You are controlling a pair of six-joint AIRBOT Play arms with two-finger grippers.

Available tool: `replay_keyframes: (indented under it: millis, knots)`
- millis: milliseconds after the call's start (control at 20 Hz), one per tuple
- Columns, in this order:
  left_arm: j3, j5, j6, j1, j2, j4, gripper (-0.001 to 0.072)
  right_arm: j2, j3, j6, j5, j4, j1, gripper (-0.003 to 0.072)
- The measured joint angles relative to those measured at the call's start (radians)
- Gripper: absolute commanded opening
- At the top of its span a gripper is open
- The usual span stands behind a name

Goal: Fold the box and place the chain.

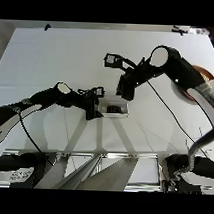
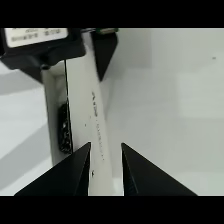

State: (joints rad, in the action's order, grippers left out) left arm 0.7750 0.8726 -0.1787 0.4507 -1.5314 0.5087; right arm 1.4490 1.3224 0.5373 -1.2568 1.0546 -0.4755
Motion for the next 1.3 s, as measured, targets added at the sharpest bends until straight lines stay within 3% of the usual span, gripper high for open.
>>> replay_keyframes:
  millis: [150, 200, 300, 600, 700, 750, 850, 1100, 1300]
  knots:
    - [0.000, 0.000, 0.000, 0.000, 0.000, 0.000, 0.0383, 0.010, 0.000, -0.014, -0.055, -0.002, -0.004, 0.0211]
    - [0.000, 0.000, 0.000, 0.000, 0.000, 0.000, 0.0383, 0.011, 0.000, -0.017, -0.074, -0.002, -0.007, 0.0274]
    - [0.000, 0.000, 0.000, 0.000, 0.000, 0.000, 0.0383, 0.011, 0.000, -0.026, -0.100, -0.005, -0.018, 0.0326]
    - [0.000, 0.000, 0.000, 0.000, 0.000, 0.000, 0.0383, -0.003, -0.016, -0.036, -0.151, -0.001, -0.071, 0.0343]
    - [0.000, 0.000, 0.000, 0.000, 0.000, 0.000, 0.0383, -0.006, -0.033, -0.028, -0.154, 0.021, -0.088, 0.0445]
    - [0.000, 0.000, 0.000, 0.000, 0.000, 0.000, 0.0383, -0.007, -0.042, -0.014, -0.152, 0.036, -0.096, 0.0443]
    - [0.000, 0.000, 0.000, 0.000, 0.000, 0.000, 0.0383, -0.009, -0.055, 0.010, -0.137, 0.066, -0.105, 0.0354]
    - [0.000, 0.000, 0.000, 0.000, 0.000, 0.000, 0.0383, -0.040, -0.066, 0.031, -0.119, 0.058, -0.111, 0.0330]
    - [0.000, 0.000, 0.000, 0.000, 0.000, 0.000, 0.0383, -0.059, -0.068, 0.034, -0.107, -0.006, -0.087, 0.0201]
